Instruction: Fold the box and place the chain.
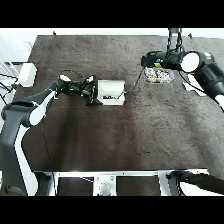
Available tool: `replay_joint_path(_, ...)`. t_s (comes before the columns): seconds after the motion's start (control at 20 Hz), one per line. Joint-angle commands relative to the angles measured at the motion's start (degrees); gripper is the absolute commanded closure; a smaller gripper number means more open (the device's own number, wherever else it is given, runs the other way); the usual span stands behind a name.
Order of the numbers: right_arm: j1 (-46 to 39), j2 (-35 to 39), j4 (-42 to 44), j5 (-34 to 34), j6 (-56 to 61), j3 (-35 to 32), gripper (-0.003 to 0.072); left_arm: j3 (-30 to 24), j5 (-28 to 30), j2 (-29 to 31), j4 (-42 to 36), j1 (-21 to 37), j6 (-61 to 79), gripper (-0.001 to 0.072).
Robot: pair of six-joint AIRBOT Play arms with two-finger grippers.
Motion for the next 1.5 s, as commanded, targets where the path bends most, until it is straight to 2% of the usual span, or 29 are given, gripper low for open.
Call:
replay_joint_path(0.0,4.7,4.3,-0.3,2.6,-0.5,0.0,0.0677,0.0,0.0,0.0,0.0,0.0,0.0,0.0182)
replay_joint_path(0.15,8.7,4.5,-0.3,2.4,-0.3,-0.6,0.0677,0.0,0.0,0.0,0.0,0.0,0.0,0.0182)
replay_joint_path(0.4,12.4,3.7,-0.3,-6.0,3.2,-6.4,0.0677,0.0,0.0,0.0,0.0,0.0,0.0,0.0182)
replay_joint_path(0.65,15.2,1.2,-0.1,-10.4,6.1,-8.5,0.0677,0.0,0.0,0.0,0.0,0.0,0.0,0.0182)
replay_joint_path(0.85,17.7,-4.1,-0.1,-14.1,8.5,-8.5,0.0677,0.0,0.0,0.0,0.0,0.0,0.0,0.0182)
replay_joint_path(1.25,19.5,-20.0,0.0,-20.9,11.8,-8.5,0.0665,0.0,0.0,0.0,0.0,0.0,0.0,0.0182)
replay_joint_path(1.35,17.8,-20.8,-0.8,-21.6,11.8,-8.5,0.0261,0.0,0.0,0.0,0.0,0.0,0.0,0.0182)
replay_joint_path(1.45,15.2,-17.8,-1.5,-19.5,11.6,-8.5,0.0344,0.0,0.0,0.0,0.0,0.0,0.0,0.0182)
